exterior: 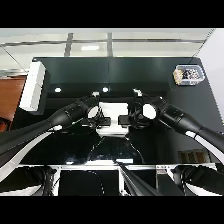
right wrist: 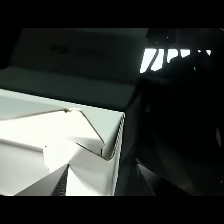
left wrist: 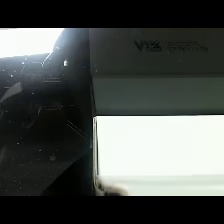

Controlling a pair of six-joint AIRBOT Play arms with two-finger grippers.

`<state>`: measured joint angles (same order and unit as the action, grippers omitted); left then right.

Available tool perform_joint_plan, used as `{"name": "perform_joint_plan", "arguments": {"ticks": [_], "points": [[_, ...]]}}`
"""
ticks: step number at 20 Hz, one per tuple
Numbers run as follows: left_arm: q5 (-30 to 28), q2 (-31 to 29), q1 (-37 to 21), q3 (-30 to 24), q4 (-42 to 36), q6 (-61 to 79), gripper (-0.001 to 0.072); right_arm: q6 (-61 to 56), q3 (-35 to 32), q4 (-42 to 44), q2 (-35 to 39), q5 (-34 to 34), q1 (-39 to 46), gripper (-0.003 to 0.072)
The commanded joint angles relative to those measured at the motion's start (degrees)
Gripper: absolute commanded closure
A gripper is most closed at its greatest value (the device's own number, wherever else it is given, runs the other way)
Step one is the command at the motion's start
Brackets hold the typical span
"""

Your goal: Fold the box and place the chain.

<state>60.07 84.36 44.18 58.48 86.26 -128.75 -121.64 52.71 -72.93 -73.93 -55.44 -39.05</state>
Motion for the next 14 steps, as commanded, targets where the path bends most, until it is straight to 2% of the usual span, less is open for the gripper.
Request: {"name": "perform_joint_plan", "arguments": {"ticks": [1, 14], "points": [[-0.02, 0.04, -0.02, 0.04, 0.0, -0.07, 0.0682, -3.96, 0.22, -2.58, -0.9, -0.55, -1.07, 0.0175], [0.17, 0.04, -0.02, 0.04, 0.02, -0.07, 0.0682, -10.16, 0.39, -7.96, -2.73, -3.65, -3.58, 0.0177]]}}
